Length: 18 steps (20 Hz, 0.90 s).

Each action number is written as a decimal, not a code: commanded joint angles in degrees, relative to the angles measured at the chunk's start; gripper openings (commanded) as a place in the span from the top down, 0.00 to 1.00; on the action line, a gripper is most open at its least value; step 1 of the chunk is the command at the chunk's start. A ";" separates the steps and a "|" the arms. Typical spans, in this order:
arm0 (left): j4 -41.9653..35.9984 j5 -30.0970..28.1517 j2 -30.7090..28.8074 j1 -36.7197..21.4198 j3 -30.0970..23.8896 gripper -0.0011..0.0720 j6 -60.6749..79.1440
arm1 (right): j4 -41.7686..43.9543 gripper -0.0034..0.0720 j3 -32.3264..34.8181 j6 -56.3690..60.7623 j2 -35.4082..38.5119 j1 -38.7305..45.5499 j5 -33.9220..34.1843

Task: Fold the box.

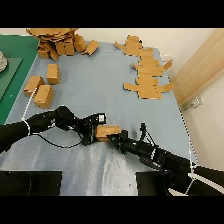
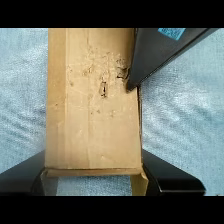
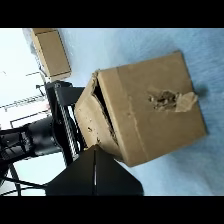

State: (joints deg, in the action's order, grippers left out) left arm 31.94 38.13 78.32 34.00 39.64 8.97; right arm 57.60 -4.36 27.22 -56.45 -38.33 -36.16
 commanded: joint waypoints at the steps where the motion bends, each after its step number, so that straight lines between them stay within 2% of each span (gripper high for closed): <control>1: 0.00 0.00 -0.04 -0.04 0.00 0.45 0.00 | -0.31 0.96 0.15 0.61 -0.20 -0.02 1.05; 13: 0.00 0.00 -0.04 -0.04 0.00 0.45 0.00 | 0.85 0.96 0.00 0.48 -0.66 0.02 -1.11; 18: 0.00 0.00 -0.04 -0.04 0.00 0.45 0.00 | 1.84 0.95 -0.15 -1.44 4.59 0.02 -2.08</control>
